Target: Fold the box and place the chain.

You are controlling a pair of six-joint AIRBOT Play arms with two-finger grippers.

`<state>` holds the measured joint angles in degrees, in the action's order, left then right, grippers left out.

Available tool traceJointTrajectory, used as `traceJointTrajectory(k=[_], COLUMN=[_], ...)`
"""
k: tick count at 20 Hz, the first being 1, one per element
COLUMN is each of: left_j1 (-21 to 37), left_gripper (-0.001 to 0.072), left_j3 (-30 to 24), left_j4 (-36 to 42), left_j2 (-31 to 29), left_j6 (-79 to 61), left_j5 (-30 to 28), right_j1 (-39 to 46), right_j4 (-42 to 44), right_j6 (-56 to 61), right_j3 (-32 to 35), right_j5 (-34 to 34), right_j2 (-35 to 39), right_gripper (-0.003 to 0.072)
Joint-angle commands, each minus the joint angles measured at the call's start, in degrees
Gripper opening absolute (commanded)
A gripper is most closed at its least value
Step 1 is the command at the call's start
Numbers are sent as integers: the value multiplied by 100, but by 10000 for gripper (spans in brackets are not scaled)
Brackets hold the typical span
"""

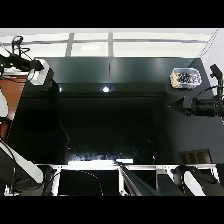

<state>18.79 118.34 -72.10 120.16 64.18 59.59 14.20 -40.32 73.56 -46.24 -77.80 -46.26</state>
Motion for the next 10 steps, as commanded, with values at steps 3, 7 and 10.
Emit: traceJointTrajectory(k=[3, 7, 10], left_j1=[-35, -39, -466], left_gripper=[702, 20, 19], left_j3=[66, -85, -1233], left_j4=[-264, -243, -264], left_j2=[-1169, -2065, -3331], left_j6=[833, 1685, 1731], left_j5=[1088, 2743, 2201], right_j1=[-2, -2, -2], right_j4=[-46, -767, -1333], right_j6=[2, 0, 63], right_j3=[-96, -505, -557], right_j5=[-339, -1233, -942], right_j2=[4, 184, 887], right_gripper=[13, 11, 6])
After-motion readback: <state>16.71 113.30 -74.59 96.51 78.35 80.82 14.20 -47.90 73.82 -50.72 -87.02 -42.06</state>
